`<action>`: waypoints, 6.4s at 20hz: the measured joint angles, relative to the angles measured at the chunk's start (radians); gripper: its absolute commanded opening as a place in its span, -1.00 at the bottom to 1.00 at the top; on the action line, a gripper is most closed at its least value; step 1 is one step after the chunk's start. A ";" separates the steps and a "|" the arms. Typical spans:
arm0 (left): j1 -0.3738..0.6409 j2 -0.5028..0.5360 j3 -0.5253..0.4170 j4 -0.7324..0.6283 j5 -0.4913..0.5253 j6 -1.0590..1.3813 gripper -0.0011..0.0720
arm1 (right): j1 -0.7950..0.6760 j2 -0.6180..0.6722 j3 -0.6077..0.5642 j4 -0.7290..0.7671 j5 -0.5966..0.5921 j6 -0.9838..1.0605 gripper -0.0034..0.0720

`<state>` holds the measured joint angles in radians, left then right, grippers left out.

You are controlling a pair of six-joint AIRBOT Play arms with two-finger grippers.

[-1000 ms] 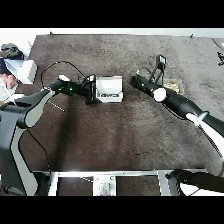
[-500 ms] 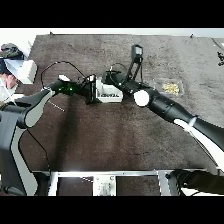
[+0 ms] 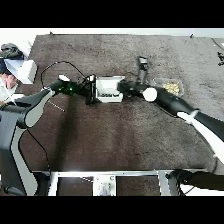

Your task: Fold the box and place the chain.

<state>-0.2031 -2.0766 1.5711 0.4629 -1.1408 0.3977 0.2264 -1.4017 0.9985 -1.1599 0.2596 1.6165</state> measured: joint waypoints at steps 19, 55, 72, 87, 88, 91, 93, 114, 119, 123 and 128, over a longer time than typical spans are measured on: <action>0.000 0.000 0.000 0.000 0.000 0.000 -0.01 | -0.243 -0.190 -0.084 0.096 -0.217 0.116 -0.93; 0.000 0.000 0.000 0.000 0.000 0.000 -0.01 | 0.121 0.193 0.002 -0.094 -0.302 0.040 -0.94; 0.000 0.000 0.000 0.000 0.005 0.000 -0.01 | 0.192 0.042 0.003 -0.072 -0.233 0.043 -0.18; 0.000 0.000 0.000 0.000 0.005 0.000 -0.01 | -0.143 -0.088 0.309 0.152 0.177 -0.508 -0.48; 0.000 0.000 0.000 0.000 0.005 0.000 -0.01 | -0.170 -0.124 0.355 0.246 0.253 -0.620 -0.48; 0.000 0.000 0.000 0.000 0.005 0.000 -0.01 | -0.238 -0.247 0.484 0.481 0.468 -0.894 -0.48; 0.000 0.000 0.000 0.000 0.005 0.000 -0.01 | -0.259 -0.321 0.547 0.571 0.570 -1.013 -0.48; 0.000 0.000 0.000 0.000 0.005 0.000 -0.01 | -0.151 -0.445 0.629 0.543 0.898 -1.534 -0.04; 0.000 0.000 0.000 0.000 0.005 0.000 -0.01 | -0.138 -0.449 0.629 0.510 0.880 -1.587 -0.04; 0.000 0.000 0.000 0.000 0.005 0.000 -0.01 | -0.135 -0.463 0.629 0.490 0.872 -1.614 -0.04; 0.000 0.000 0.000 0.000 0.005 0.000 -0.01 | -0.135 -0.468 0.628 0.484 0.837 -1.646 -0.04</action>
<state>-0.2031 -2.0766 1.5711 0.4629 -1.1358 0.3973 0.0917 -1.8702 1.6268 -0.6758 1.0969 -0.0299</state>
